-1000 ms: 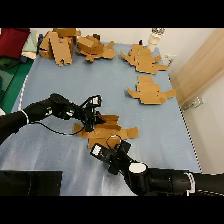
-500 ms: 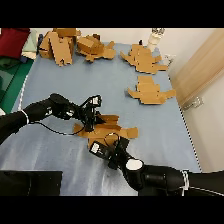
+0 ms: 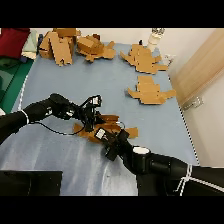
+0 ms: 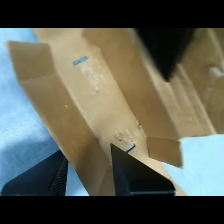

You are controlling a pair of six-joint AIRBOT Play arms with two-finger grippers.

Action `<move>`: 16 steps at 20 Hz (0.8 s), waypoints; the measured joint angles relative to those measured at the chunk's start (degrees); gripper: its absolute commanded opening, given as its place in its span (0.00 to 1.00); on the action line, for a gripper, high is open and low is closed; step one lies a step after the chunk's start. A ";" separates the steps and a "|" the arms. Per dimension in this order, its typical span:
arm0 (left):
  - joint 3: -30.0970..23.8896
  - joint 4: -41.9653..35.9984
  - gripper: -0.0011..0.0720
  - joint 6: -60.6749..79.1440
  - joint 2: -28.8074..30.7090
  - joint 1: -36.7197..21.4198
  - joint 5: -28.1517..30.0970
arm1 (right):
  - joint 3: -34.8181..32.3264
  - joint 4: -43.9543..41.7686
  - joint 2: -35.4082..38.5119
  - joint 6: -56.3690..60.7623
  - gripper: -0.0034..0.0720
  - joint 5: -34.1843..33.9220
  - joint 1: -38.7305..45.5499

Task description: Fold the box.

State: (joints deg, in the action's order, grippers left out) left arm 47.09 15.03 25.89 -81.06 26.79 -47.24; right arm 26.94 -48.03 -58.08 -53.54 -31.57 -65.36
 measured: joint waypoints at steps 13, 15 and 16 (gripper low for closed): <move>-0.02 0.15 0.03 -0.02 -0.02 0.00 -1.46 | -2.56 -51.32 8.83 -68.02 0.60 0.42 21.79; -0.02 0.13 0.03 -0.02 -0.02 0.02 -1.62 | -2.56 -55.04 8.87 -73.68 0.60 0.00 23.37; -0.02 0.13 0.04 -0.02 -0.02 0.00 -1.70 | -2.56 -56.19 8.90 -75.63 0.60 -0.20 23.82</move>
State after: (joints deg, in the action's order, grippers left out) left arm 47.07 15.16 25.87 -81.08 26.79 -48.95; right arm 24.38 -104.22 -49.19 -129.16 -31.77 -41.54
